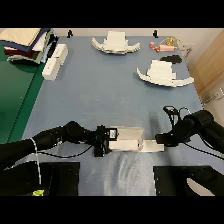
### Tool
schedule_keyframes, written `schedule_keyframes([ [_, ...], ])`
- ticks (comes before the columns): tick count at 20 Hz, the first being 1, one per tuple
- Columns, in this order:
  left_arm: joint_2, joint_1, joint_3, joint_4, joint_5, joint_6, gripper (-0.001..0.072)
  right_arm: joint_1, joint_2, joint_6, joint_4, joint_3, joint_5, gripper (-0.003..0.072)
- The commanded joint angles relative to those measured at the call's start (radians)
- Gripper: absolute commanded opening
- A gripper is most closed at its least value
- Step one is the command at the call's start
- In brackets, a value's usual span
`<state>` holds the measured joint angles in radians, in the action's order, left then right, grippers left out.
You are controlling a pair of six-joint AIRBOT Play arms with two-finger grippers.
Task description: Fold the box.
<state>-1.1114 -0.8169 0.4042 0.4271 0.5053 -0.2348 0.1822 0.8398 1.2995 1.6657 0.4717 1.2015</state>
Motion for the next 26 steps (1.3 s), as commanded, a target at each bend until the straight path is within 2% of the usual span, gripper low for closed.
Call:
schedule_keyframes([
  [1,0.001,0.0,0.0,0.0,0.0,0.0,0.0528,-0.008,0.002,0.082,0.195,0.008,-0.031,0.0001],
  [7,0.001,0.0,0.0,0.0,0.0,0.0,0.0528,-0.008,-0.11,0.082,0.234,0.04,0.045,0.0002],
  [12,0.001,0.0,0.0,0.0,0.0,0.0,0.0528,-0.008,-0.083,0.135,0.276,0.013,0.028,0.0003],
  [21,0.001,0.0,0.0,0.0,0.0,0.0,0.0528,-0.008,-0.06,0.062,0.075,0.009,0.019,0.0003],
  [26,0.001,0.0,0.0,0.0,0.0,0.0,0.0528,-0.008,-0.04,0.064,0.173,-0.018,-0.036,0.0002],
])
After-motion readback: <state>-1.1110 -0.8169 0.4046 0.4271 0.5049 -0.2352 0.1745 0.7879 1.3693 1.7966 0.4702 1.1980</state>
